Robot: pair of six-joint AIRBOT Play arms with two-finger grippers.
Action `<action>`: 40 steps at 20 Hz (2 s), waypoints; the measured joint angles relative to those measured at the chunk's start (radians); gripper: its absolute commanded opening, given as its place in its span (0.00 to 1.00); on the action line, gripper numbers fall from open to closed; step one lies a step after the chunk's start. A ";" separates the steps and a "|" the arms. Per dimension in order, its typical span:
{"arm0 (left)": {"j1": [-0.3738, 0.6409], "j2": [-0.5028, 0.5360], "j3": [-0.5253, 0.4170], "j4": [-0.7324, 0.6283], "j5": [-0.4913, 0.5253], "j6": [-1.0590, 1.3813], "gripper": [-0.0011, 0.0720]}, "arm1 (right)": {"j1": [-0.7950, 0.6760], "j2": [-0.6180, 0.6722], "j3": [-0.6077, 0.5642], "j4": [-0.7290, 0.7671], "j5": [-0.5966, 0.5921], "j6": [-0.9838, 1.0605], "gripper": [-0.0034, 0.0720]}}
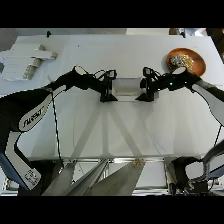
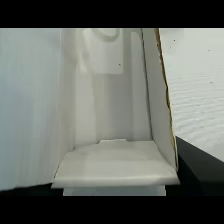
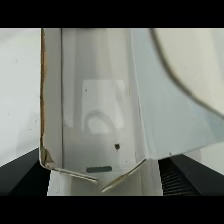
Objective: Fold the box and place the chain.
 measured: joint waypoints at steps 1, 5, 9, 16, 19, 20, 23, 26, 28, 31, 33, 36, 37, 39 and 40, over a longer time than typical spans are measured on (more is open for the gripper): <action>0.000 0.000 0.000 0.001 0.000 0.000 0.53 | 0.000 0.013 0.000 -0.018 0.003 0.013 0.97; 0.000 0.000 0.000 0.001 0.004 0.000 0.53 | 0.000 0.061 0.000 -0.111 0.015 0.081 0.97; 0.000 0.000 0.000 0.001 0.007 0.000 0.53 | 0.000 0.115 0.000 -0.238 0.031 0.172 0.95; 0.000 0.000 0.000 0.000 0.008 -0.001 0.53 | 0.000 0.238 0.000 -0.311 0.144 0.364 0.06; 0.000 0.000 0.000 0.000 0.008 -0.001 0.53 | 0.004 0.279 0.000 -0.252 0.178 0.397 0.06; 0.000 0.000 0.000 0.000 0.008 -0.001 0.53 | 0.011 0.286 0.000 -0.217 0.173 0.402 0.06; 0.000 0.000 0.000 0.000 0.008 -0.001 0.53 | 0.055 0.296 0.000 -0.127 0.088 0.415 0.06; 0.000 0.000 0.000 0.000 0.008 -0.001 0.53 | 0.101 0.270 0.000 -0.060 -0.043 0.418 0.06; 0.000 0.000 0.000 0.000 0.008 -0.002 0.53 | 0.117 0.232 0.000 -0.005 -0.133 0.421 0.06; 0.000 0.000 0.000 0.000 0.009 -0.004 0.53 | 0.129 0.165 0.000 0.076 -0.256 0.431 0.06; 0.000 0.000 0.000 -0.003 0.011 -0.004 0.53 | 0.132 0.124 0.000 0.105 -0.338 0.467 0.06; 0.000 0.000 0.000 -0.006 0.012 -0.004 0.53 | 0.134 0.075 0.000 0.128 -0.416 0.512 0.06; 0.000 0.000 0.000 -0.006 0.011 -0.004 0.53 | 0.135 0.063 0.000 0.134 -0.433 0.523 0.06; 0.000 0.000 0.000 -0.006 0.011 -0.003 0.53 | 0.135 0.048 0.000 0.137 -0.450 0.534 0.06; 0.000 0.000 0.000 -0.005 0.010 -0.003 0.53 | 0.135 0.045 0.000 0.138 -0.455 0.537 0.06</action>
